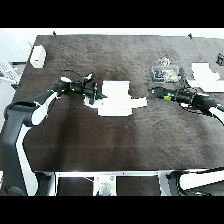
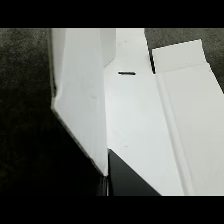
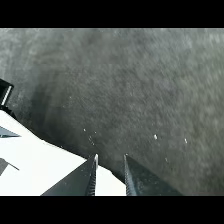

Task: Fold the box and place the chain.

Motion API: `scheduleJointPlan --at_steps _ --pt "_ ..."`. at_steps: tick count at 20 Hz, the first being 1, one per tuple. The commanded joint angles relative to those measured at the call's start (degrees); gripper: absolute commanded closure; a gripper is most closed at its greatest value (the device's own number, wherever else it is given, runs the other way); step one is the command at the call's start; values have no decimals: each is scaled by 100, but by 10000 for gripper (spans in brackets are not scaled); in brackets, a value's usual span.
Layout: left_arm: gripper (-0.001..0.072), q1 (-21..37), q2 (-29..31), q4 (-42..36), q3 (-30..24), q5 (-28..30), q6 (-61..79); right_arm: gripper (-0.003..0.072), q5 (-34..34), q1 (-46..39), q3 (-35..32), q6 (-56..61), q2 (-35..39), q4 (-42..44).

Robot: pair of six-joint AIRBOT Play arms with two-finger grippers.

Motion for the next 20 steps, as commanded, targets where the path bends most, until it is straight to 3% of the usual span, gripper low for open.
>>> scheduleJointPlan --at_steps 1,3,7,9,11,13,16,18,20 --pt "687 2 -2 -4 0 7 -26 450 256 2 -149 -940 297 393" --pt "686 2 -2 -4 2 7 -26 449 302 4 -369 -1322 706 413" --pt "686 2 -2 -4 2 7 -26 435 1038 125 -1005 -2350 1508 409" --pt "686 2 -2 -7 2 9 -26 312 1036 308 -1241 -3049 1663 334" --pt "686 2 -2 -7 2 7 -26 133 894 579 -1351 -3519 1655 278" --pt "686 0 -2 -7 2 7 -26 134 463 973 -1375 -3838 1652 -96" --pt "686 2 -2 -7 2 7 -26 133 -953 1766 -1375 -4317 1648 -1263" --pt "686 0 -2 -7 2 7 -26 104 -1770 2201 -1375 -4557 1641 -1591" --pt "686 0 -2 -7 2 7 -26 104 -1932 2391 -1375 -4684 1639 -1600"
